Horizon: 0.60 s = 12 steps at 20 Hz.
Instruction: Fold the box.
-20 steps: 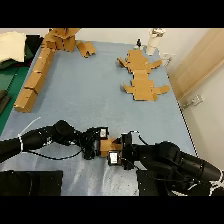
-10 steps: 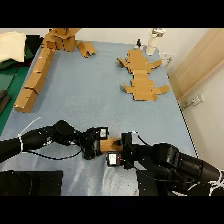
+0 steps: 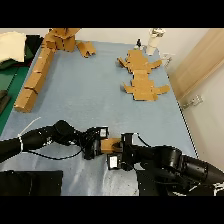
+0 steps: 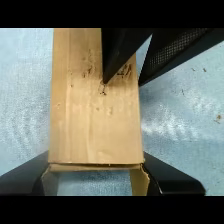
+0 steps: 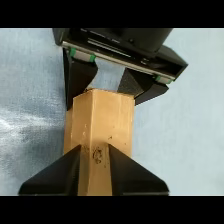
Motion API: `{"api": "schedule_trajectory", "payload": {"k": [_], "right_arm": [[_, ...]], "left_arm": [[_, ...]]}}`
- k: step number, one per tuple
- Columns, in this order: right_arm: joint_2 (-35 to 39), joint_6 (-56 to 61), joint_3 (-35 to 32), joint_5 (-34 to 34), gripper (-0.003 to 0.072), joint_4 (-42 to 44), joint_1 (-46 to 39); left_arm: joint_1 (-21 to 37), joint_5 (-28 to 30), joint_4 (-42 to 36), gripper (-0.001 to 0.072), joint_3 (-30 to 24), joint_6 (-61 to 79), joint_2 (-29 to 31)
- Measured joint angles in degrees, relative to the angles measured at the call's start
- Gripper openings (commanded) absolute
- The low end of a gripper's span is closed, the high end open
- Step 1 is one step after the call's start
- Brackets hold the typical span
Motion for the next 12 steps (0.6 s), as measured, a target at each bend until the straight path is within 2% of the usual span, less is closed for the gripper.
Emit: {"api": "schedule_trajectory", "payload": {"k": [1, 3, 9, 10, 12], "right_arm": [[0.42, 0.11, 0.09, -0.15, 0.0258, -0.24, 0.0], [1.03, 0.37, 0.22, -0.35, 0.0191, -0.7, 0.09], [1.62, 1.99, 1.4, -0.63, 0.0188, -4.37, 0.09], [1.62, 2.19, 1.53, -0.61, 0.016, -5.01, 0.09], [1.62, 2.56, 1.7, -0.61, 0.016, -5.79, 0.09]], "left_arm": [[0.0, -0.09, 0.04, 0.052, 0.0, 0.04, 0.0], [0.0, -0.09, 0.04, 0.052, 0.0, 0.07, 0.0], [0.0, -0.04, 0.09, 0.052, 0.0, 0.15, 0.0], [0.0, -0.07, 0.09, 0.052, 0.0, 0.15, 0.0], [0.0, -0.04, 0.09, 0.052, 0.0, 0.15, 0.0]]}}
